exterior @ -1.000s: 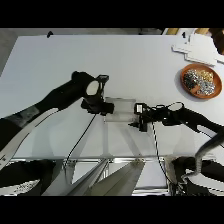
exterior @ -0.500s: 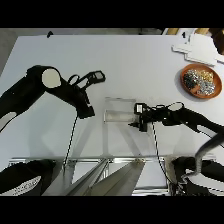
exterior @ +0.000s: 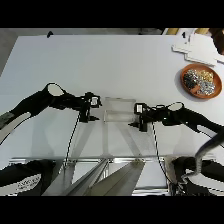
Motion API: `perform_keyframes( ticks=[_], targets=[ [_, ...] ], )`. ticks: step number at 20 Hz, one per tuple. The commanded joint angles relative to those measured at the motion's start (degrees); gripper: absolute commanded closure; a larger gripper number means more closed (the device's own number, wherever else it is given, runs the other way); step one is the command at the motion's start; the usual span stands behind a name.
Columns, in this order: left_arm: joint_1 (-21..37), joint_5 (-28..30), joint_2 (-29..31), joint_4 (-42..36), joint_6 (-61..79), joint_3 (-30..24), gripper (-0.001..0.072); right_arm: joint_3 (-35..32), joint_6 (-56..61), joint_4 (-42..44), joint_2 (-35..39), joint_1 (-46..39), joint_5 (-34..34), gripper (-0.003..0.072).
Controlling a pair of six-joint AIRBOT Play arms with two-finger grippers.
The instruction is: Fold the box and place the chain.
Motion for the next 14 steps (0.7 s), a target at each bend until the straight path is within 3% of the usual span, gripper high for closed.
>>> perform_keyframes(
  ticks=[1,14],
  targets=[
    [0.28,1.31,-2.82,-4.76,6.71,-0.72,0.0012,-0.02,0.02,0.02,0.02,0.0,0.02,0.0389],
    [-0.13,-0.9,-7.43,-9.57,9.07,-0.72,0.0012,0.0,0.02,0.02,0.02,0.02,0.02,0.0389]
  ],
)
